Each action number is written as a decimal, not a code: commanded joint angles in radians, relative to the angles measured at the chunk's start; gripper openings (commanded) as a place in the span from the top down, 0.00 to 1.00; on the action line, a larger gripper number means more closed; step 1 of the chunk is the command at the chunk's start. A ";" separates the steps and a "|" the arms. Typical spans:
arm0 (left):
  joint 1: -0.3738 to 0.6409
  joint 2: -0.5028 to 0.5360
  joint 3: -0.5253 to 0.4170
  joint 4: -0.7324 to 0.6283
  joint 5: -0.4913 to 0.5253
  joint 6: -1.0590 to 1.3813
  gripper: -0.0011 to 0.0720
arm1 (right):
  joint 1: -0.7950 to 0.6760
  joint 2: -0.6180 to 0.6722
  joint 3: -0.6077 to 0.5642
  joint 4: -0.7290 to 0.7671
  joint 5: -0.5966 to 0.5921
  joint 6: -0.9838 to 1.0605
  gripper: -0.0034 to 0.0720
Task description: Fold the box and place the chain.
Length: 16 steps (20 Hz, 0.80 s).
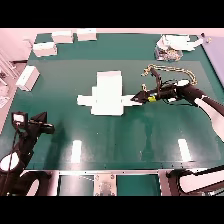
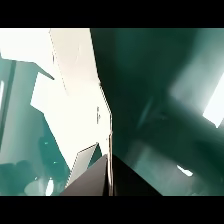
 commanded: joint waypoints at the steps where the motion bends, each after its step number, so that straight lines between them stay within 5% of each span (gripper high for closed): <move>1: 0.000 0.001 0.001 0.001 0.007 0.000 0.96 | 0.019 -0.056 0.072 0.009 -0.024 0.001 0.94; 16: 0.000 0.001 0.001 0.000 -0.020 -0.003 0.96 | 0.023 -0.218 0.222 -0.060 0.047 0.010 0.94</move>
